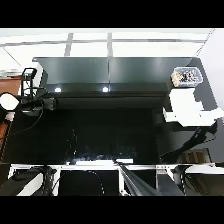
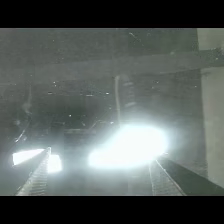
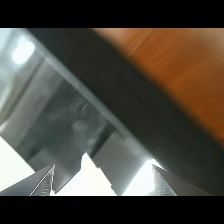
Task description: Fold the box and place the chain.
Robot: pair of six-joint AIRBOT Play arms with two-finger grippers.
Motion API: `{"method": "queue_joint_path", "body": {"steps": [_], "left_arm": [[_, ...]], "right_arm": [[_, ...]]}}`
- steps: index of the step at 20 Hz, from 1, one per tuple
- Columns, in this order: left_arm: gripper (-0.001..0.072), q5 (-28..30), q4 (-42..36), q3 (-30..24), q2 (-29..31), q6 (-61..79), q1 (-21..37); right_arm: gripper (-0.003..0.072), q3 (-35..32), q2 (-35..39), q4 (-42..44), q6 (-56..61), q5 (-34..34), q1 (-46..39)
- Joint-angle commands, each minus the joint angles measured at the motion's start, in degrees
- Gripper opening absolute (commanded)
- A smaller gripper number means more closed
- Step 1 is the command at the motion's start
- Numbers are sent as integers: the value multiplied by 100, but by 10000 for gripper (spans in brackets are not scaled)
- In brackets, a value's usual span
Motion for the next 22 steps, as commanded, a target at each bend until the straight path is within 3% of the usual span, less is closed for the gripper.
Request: {"method": "queue_joint_path", "body": {"steps": [1,5,6,9,11,12,14,17,22], "left_arm": [[710,-13,-326,7,-4,-57,0],[708,55,-433,7,-4,-46,-9],[708,68,-433,7,-4,-46,-9],[708,70,-433,7,-4,-48,-9],[708,66,-431,7,-4,197,-9],[708,81,-431,7,-4,271,-9],[708,166,-426,7,-4,334,-9],[708,221,-420,7,-4,337,-9],[708,334,-544,4,-4,332,-9]], "right_arm": [[697,372,-804,678,-1165,1423,-254],[696,420,-1080,435,-1681,1364,243],[646,439,-1080,326,-1816,1357,363],[295,568,-1080,-160,-1860,1427,691],[172,638,-1032,-116,-1827,1556,800],[67,640,-960,-72,-1827,1672,857],[13,636,-769,37,-1827,1871,968],[16,186,-232,664,-1814,1838,1137],[17,-1904,1115,2780,-1888,1246,1926]]}}
